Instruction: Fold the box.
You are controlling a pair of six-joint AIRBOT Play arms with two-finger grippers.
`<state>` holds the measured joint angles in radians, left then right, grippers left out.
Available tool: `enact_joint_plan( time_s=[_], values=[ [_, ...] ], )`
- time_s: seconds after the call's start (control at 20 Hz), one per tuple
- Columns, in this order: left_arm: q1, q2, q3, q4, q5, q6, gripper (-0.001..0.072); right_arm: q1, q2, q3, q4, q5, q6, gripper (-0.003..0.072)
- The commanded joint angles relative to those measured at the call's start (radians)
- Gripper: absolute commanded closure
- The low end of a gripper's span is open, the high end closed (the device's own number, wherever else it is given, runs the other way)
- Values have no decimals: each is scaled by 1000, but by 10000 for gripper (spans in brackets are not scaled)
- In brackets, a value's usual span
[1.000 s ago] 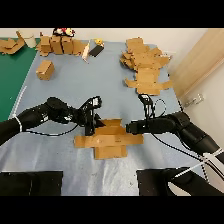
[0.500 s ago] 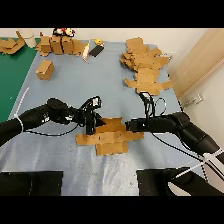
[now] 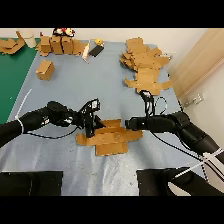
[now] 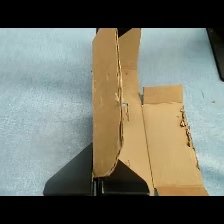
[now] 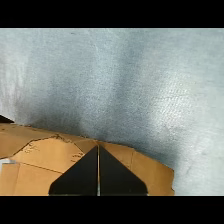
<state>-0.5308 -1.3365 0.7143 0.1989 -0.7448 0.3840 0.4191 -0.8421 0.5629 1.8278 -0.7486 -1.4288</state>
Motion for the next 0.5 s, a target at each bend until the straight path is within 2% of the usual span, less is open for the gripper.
enact_joint_plan(
  time_s=[0.0, 0.45],
  values=[
    [1, 0, -3, 9, 0, 1, 696, 1, 0, 1, 0, 2, 0, 669],
    [2, 1, 0, 35, -45, 24, 696, 1, 0, 1, -10, 2, 0, 669]
  ],
)
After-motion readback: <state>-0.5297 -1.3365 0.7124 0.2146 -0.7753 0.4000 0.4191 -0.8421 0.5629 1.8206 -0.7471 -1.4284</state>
